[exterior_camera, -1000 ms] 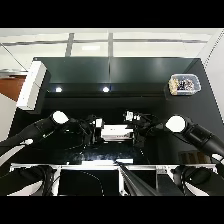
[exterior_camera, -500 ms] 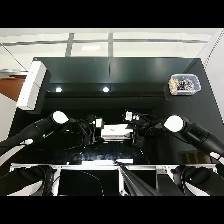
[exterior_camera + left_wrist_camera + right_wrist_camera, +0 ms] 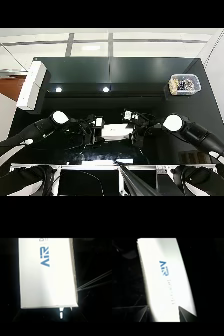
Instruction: Fold the box and place the chain.
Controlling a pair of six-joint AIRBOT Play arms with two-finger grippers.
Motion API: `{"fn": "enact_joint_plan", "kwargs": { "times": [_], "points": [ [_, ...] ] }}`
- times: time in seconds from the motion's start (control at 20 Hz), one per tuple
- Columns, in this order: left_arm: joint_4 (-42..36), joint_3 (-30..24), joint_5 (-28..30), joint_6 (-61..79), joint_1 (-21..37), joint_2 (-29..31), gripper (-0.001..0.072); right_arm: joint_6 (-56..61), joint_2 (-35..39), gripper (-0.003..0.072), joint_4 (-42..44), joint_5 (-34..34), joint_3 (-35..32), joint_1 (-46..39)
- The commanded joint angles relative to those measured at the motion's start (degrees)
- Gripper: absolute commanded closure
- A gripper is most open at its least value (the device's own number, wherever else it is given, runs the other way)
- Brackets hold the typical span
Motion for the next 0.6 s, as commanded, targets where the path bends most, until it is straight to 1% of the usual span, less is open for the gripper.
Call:
{"fn": "enact_joint_plan", "kwargs": {
  "times": [0.0, 0.1, 0.15, 0.25, 0.35, 0.4, 0.55],
  "points": [
    [0.0, 0.0, -0.2, -0.2, 0.0, 0.0, 0.0314, 4.0, 1.2, 0.0206, 0.1, 2.5, 1.9, -0.1],
    [0.0, 0.0, -0.2, -0.2, 0.0, 0.0, 0.0314, 9.1, 3.1, 0.0207, 0.0, 2.3, 2.8, -0.1],
    [0.0, 0.0, -0.2, -0.2, 0.0, 0.0, 0.0314, 12.4, 4.3, 0.0258, 0.0, 1.9, 2.8, -0.1],
    [0.0, 0.0, -0.2, -0.2, 0.0, 0.0, 0.0314, 22.3, 5.3, 0.0653, 0.6, 1.9, 2.8, -1.2],
    [0.0, 0.0, -0.2, -0.2, 0.0, 0.0, 0.0314, 36.6, 4.5, 0.064, 1.8, 1.9, 2.7, -3.0],
    [0.0, 0.0, -0.2, -0.2, 0.0, 0.0, 0.0314, 39.3, 3.5, 0.064, 4.2, 2.1, 2.7, -3.4],
    [0.0, 0.0, -0.2, -0.2, 0.0, 0.0, 0.0314, 38.8, -2.7, 0.064, 18.4, 4.6, 2.6, -3.5]
  ]
}}
